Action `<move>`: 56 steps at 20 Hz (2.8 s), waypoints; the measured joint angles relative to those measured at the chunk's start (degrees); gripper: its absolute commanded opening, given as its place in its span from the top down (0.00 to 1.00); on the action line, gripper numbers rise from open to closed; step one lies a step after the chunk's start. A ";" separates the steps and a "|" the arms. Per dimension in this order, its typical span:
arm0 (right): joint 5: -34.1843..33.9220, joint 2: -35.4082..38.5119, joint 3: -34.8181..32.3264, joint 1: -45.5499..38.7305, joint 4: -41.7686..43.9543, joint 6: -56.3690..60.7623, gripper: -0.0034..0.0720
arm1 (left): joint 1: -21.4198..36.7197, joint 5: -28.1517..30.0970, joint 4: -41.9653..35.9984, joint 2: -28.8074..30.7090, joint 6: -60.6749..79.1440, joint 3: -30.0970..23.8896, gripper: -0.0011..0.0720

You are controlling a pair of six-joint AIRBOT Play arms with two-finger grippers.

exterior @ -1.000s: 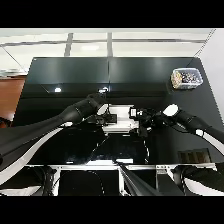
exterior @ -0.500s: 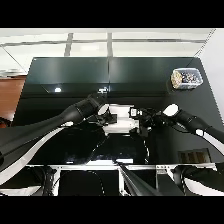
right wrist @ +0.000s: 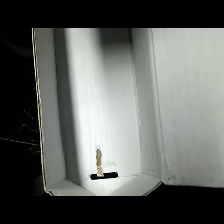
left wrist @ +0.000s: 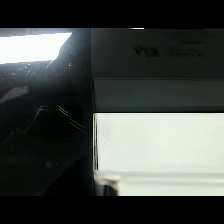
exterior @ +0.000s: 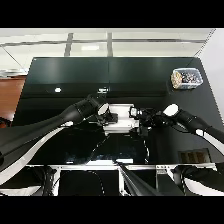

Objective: Fold the box and place the chain.

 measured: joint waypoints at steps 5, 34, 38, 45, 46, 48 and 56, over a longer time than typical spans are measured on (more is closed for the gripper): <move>1.64 0.00 0.00 -0.07 0.31 0.61 0.13 | -0.07 1.29 -1.16 -0.04 0.07 0.00 0.95; 6.16 8.57 1.22 0.00 -11.43 8.66 0.63 | -0.02 -2.38 1.01 -0.02 0.13 0.02 0.95; 5.86 6.99 1.22 0.00 -5.49 8.63 0.63 | -0.02 -2.62 1.29 -0.02 -0.22 0.02 0.95; 5.09 3.56 1.22 1.68 -0.17 8.63 0.63 | -0.02 -2.54 1.33 0.00 -0.24 0.02 0.95; 4.76 3.39 1.22 1.79 0.11 8.70 0.63 | -0.02 -2.51 1.33 -0.02 -0.26 0.02 0.95; 4.55 3.17 1.22 1.90 0.55 9.14 0.28 | -0.02 -2.45 1.33 0.00 -0.31 0.02 0.95; 4.94 2.93 1.22 1.97 1.05 13.68 0.94 | 0.00 -2.16 1.29 0.00 -0.28 0.02 0.95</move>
